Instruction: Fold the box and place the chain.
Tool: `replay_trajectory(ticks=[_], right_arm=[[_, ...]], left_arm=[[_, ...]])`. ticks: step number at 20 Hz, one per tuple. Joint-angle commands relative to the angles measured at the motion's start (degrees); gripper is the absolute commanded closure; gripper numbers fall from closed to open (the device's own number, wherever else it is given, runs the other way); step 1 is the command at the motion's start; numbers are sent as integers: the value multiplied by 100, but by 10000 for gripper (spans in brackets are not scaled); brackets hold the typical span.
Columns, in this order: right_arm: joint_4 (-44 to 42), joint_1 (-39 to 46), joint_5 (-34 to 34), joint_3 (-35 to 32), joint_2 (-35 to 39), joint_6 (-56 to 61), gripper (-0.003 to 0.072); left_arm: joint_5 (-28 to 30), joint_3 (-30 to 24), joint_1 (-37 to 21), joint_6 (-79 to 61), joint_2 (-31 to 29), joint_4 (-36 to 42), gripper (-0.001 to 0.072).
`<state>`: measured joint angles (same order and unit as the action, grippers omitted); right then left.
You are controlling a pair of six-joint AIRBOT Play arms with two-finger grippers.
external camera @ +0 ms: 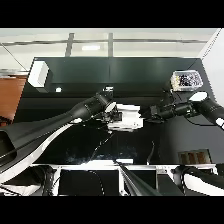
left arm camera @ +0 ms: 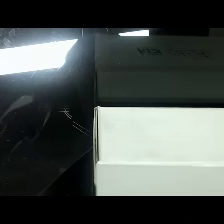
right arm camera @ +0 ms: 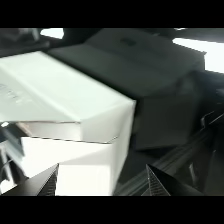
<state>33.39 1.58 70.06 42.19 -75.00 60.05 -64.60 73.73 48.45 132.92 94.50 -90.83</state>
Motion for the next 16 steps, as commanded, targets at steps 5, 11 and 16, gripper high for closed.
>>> replay_trajectory(ticks=[5,11,16], right_arm=[[-13,-704,-72,173,-9,496,93],[507,-1329,-702,341,-9,1123,159],[2398,-2140,-1071,837,-9,2750,160]], left_arm=[[4,0,-2,-2,4,0,682],[4,0,-2,-2,4,0,682],[4,0,-2,-2,4,0,681]])
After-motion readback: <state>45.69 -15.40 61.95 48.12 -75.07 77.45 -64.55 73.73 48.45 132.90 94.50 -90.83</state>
